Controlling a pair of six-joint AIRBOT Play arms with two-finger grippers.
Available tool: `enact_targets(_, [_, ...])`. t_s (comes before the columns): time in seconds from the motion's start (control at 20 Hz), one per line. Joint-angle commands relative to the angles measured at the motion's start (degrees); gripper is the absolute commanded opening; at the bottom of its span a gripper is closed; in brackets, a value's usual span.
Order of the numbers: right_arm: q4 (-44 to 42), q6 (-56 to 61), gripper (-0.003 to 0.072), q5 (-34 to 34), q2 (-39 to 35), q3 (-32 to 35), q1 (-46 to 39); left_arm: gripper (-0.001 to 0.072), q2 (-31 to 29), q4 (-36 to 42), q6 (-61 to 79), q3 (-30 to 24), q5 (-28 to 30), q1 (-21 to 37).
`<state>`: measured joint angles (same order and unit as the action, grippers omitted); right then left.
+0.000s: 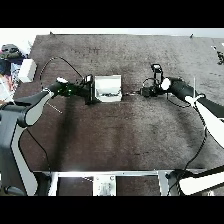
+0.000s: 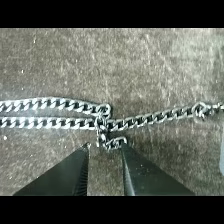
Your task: Fold the box and place the chain.
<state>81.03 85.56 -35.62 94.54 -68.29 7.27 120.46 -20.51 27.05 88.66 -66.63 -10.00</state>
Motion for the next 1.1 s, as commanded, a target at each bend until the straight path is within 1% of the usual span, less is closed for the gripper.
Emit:
enact_targets(0.0, [-0.1, -0.8, 0.0223, 1.5, 1.2, -0.1, 0.0, 0.0163, 0.0, 0.0, 0.0, 0.0, 0.0, 0.0])
enact_targets(0.1, [0.0, -0.8, 0.0222, 1.4, 2.2, -0.1, 0.0, 0.0163, 0.0, 0.0, 0.0, 0.0, 0.0, 0.0])
enact_targets(0.15, [0.0, -1.2, 0.0182, 1.4, 2.5, -0.1, 0.0, 0.0163, 0.0, 0.0, 0.0, 0.0, 0.0, 0.0])
enact_targets(0.2, [-0.1, -1.8, 0.0011, 1.4, 2.5, -0.1, 0.1, 0.0163, 0.0, 0.0, 0.0, 0.0, 0.0, 0.0])
enact_targets(0.35, [-0.4, -1.8, 0.0012, 0.7, -0.6, -0.1, 0.8, 0.0163, 0.0, 0.0, 0.0, 0.0, 0.0, 0.0])
enact_targets(0.55, [-0.3, -2.0, 0.0012, 1.1, -12.7, -0.1, 5.0, 0.0163, 0.0, 0.0, 0.0, 0.0, 0.0, 0.0])
enact_targets(0.65, [-0.3, -2.0, 0.0011, 3.8, -19.0, -0.1, 8.2, 0.0163, 0.0, 0.0, 0.0, 0.0, 0.0, 0.0])
enact_targets(0.75, [-0.5, -2.0, 0.0011, 6.8, -23.4, -0.8, 12.1, 0.0163, 0.0, 0.0, 0.0, 0.0, 0.0, 0.0])
enact_targets(0.9, [-0.5, -2.0, 0.0011, 8.8, -24.7, -5.0, 17.5, 0.0163, 0.0, 0.0, 0.0, 0.0, 0.0, 0.0])
enact_targets(1.05, [-1.1, -1.8, 0.0012, 10.2, -23.7, -6.7, 21.7, 0.0163, 0.0, 0.0, 0.0, 0.0, 0.0, 0.0])
